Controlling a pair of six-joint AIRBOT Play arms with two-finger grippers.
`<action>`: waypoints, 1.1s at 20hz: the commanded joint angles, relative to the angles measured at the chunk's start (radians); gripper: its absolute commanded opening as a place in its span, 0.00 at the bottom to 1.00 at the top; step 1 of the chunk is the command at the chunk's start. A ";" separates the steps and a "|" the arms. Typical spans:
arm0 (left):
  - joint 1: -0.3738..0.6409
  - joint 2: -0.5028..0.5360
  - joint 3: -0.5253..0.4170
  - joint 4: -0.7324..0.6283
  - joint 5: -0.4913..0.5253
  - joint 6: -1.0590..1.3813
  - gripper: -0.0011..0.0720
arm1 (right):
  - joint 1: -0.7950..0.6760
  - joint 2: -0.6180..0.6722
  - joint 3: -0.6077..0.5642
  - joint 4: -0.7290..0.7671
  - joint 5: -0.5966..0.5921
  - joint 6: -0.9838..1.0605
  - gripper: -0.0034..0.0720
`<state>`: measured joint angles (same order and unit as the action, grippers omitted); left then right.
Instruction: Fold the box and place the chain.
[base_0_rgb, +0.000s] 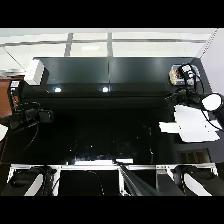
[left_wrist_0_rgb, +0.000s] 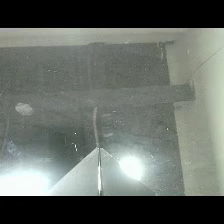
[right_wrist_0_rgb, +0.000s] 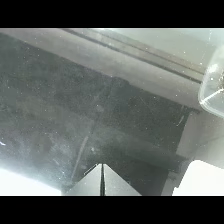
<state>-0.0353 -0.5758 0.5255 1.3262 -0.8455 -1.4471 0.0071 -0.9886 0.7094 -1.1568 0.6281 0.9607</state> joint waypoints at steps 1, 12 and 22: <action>-0.001 0.001 0.000 0.000 0.000 0.000 0.05 | -0.001 -0.001 0.000 0.000 0.000 0.000 0.06; -0.001 0.001 0.000 0.000 0.000 0.000 0.05 | 0.002 -0.001 0.000 0.083 -0.080 0.000 0.06; -0.001 0.001 0.000 0.000 0.000 0.000 0.05 | -0.446 -0.156 0.023 0.256 -0.582 -0.031 0.98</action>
<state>-0.0353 -0.5755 0.5255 1.3258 -0.8455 -1.4471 -0.2298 -1.0828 0.7200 -0.9802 0.0757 0.9375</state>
